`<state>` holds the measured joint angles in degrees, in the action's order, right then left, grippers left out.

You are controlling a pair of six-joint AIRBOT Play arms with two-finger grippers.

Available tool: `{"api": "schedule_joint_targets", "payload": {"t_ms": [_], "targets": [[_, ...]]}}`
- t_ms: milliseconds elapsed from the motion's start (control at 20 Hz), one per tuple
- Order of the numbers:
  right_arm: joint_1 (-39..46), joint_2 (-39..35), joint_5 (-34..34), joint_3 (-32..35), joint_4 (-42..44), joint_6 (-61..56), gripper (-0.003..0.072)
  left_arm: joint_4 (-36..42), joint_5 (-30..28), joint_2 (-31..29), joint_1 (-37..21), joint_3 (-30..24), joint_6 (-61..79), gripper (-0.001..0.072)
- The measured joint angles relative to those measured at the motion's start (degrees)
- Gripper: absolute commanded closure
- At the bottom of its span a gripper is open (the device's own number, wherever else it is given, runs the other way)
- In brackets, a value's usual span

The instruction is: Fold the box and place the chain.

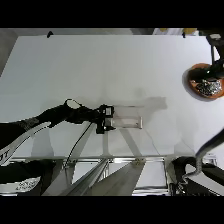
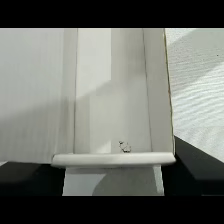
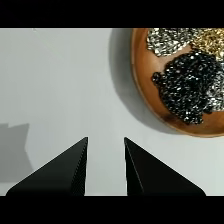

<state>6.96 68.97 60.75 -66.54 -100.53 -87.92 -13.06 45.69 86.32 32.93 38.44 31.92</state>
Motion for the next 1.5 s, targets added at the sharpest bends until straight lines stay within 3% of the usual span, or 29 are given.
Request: {"api": "schedule_joint_targets", "payload": {"t_ms": [300, 600, 1350, 1400, 1500], "targets": [[10.2, 12.5, -6.2, -2.1, -2.6, 2.4, 0.0464, 0.0, 0.0, 0.0, 0.0, 0.0, 0.0, 0.0577], [17.4, 19.6, -9.9, -2.4, -3.7, 2.9, 0.0463, 0.0, 0.0, 0.0, 0.0, 0.0, 0.0, 0.0577], [19.6, 23.7, -14.4, -2.4, 2.4, 5.8, 0.047, 0.0, 0.0, 0.0, 0.0, 0.0, 0.0, 0.0577], [19.6, 23.9, -14.5, -2.4, 2.7, 5.9, 0.0475, 0.0, 0.0, 0.0, 0.0, 0.0, 0.0, 0.0577], [19.6, 24.1, -14.9, -2.4, 3.6, 5.9, 0.0594, 0.0, 0.0, 0.0, 0.0, 0.0, 0.0, 0.0577]]}}
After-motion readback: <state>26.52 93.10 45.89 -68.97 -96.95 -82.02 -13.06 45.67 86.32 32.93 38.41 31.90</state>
